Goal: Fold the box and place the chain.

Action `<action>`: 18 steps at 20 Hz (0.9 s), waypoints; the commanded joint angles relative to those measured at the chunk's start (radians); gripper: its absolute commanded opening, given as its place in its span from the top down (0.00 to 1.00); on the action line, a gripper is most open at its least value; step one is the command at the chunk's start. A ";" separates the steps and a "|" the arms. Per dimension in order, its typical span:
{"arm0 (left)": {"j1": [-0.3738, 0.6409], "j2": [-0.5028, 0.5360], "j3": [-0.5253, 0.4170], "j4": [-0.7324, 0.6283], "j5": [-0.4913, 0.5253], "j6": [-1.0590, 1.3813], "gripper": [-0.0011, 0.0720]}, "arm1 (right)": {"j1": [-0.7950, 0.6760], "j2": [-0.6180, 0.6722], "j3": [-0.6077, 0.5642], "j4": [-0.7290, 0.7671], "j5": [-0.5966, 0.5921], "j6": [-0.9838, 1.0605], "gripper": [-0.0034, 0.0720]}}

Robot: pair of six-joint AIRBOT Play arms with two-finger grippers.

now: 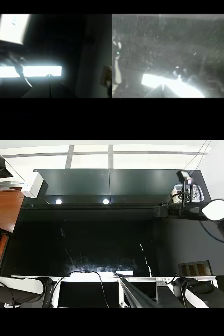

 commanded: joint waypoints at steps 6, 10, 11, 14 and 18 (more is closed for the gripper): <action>-0.375 0.790 -0.837 0.054 0.576 -0.092 0.95 | 0.000 0.066 0.029 -0.302 0.099 0.165 0.93; -0.513 1.035 -1.302 0.078 0.707 -0.097 0.95 | 0.000 0.116 -0.167 -0.403 -0.043 0.305 0.93; -0.526 1.060 -1.372 0.078 0.717 -0.097 0.95 | 0.001 0.116 -0.174 -0.403 -0.042 0.304 0.93; -0.531 1.080 -1.477 0.077 0.713 -0.096 0.95 | 0.002 0.116 -0.174 -0.403 -0.014 0.304 0.93; -0.531 1.080 -1.479 0.079 0.749 -0.095 0.95 | 0.002 0.116 -0.174 -0.403 -0.015 0.304 0.93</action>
